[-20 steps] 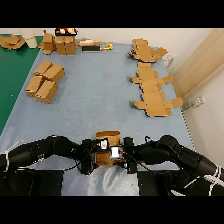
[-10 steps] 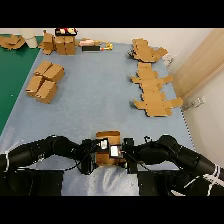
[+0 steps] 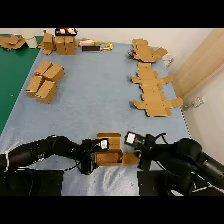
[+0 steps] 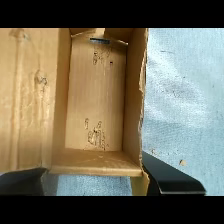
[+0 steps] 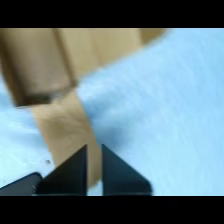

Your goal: Fold the box.

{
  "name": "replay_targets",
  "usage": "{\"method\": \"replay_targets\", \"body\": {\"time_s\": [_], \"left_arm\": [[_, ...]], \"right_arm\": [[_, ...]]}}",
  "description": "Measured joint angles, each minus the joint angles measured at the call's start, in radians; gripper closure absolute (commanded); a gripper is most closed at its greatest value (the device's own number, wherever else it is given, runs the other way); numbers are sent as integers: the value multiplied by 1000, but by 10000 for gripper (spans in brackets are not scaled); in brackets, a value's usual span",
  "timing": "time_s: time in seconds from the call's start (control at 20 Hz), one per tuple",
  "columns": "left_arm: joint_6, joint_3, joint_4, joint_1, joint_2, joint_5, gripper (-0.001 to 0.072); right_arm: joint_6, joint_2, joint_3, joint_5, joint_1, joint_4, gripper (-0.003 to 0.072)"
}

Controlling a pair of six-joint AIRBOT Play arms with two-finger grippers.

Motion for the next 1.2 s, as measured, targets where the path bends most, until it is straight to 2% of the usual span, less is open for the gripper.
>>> {"method": "replay_targets", "body": {"time_s": [0.2, 0.3, 0.45, 0.65, 0.9, 1.2], "left_arm": [[0, 0, 0, 0, 0, 0, 247], [0, 0, 0, 0, 0, 0, 247], [0, 0, 0, 0, 0, 0, 247], [0, 0, 1, 0, 0, 0, 247], [1, 0, 0, 0, 0, 0, 247], [1, 0, 1, 0, 0, 0, 247]], "right_arm": [[486, 56, 1, -130, -24, -220, 680], [656, 50, -5, -161, -62, -214, 680], [813, 26, -32, -158, -129, -121, 680], [890, -22, -85, -58, -171, 45, 680], [879, -90, -121, 101, -179, 228, 680], [782, -139, -124, 175, -179, 404, 679]]}}
